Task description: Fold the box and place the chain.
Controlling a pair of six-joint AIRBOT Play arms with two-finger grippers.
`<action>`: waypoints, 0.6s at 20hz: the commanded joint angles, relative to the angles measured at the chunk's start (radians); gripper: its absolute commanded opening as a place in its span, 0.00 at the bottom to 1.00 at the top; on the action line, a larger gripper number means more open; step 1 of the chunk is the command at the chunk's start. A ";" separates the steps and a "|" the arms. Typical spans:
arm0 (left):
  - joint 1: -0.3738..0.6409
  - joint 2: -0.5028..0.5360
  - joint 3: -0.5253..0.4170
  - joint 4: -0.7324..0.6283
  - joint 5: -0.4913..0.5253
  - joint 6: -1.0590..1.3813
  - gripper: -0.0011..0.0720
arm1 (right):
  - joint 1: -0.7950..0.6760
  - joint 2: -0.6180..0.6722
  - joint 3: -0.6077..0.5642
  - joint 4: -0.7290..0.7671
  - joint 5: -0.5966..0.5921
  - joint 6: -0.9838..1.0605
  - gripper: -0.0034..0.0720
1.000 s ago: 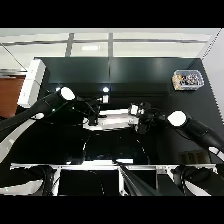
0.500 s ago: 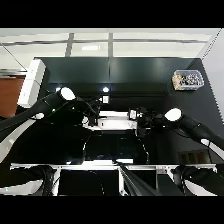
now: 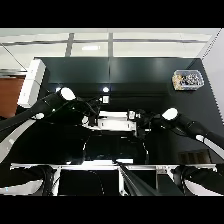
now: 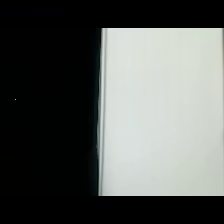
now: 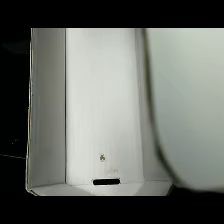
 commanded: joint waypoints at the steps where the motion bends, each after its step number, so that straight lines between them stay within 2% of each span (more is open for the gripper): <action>1: 0.000 0.000 0.000 0.000 0.001 -0.001 0.05 | 0.000 -0.014 0.008 0.004 -0.001 0.012 0.98; 12: 0.000 0.000 0.000 0.000 0.003 -0.001 0.05 | 0.000 -0.051 0.050 -0.060 0.017 0.105 0.98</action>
